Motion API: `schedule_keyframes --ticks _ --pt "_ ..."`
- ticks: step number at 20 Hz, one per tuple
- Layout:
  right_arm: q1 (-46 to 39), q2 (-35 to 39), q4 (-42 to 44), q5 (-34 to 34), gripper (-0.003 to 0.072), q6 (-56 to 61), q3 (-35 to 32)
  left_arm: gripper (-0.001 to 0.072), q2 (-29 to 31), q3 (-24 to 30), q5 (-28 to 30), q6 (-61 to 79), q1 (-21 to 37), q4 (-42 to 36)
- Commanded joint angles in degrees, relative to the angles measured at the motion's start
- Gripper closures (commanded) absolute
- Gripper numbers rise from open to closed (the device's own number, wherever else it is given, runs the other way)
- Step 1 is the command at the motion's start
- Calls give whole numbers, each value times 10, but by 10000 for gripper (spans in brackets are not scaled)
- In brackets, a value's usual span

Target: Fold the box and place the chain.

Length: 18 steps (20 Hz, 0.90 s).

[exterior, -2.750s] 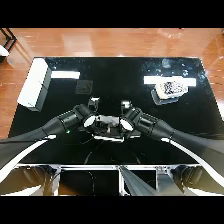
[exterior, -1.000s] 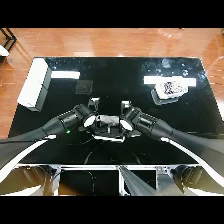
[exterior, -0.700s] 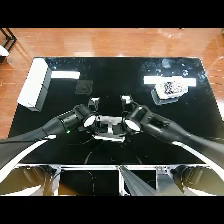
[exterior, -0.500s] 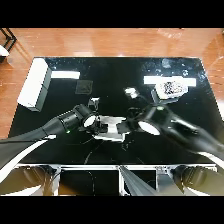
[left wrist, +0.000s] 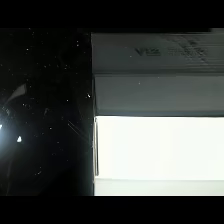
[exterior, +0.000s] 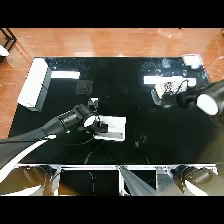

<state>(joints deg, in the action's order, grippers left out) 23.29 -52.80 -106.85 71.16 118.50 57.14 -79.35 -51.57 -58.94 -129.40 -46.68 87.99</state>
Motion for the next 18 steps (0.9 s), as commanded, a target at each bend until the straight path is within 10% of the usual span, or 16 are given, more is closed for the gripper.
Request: schedule_keyframes --ticks 1,11,18 --pt "-143 -30 42 -90 -15 -32 2 683 0 0 14 -3 9 -2" --pt "-251 -349 110 -89 -14 -50 223 683 0 0 14 -2 19 1" --pt "-254 -435 75 -61 -14 -34 283 683 0 0 13 -2 19 0"
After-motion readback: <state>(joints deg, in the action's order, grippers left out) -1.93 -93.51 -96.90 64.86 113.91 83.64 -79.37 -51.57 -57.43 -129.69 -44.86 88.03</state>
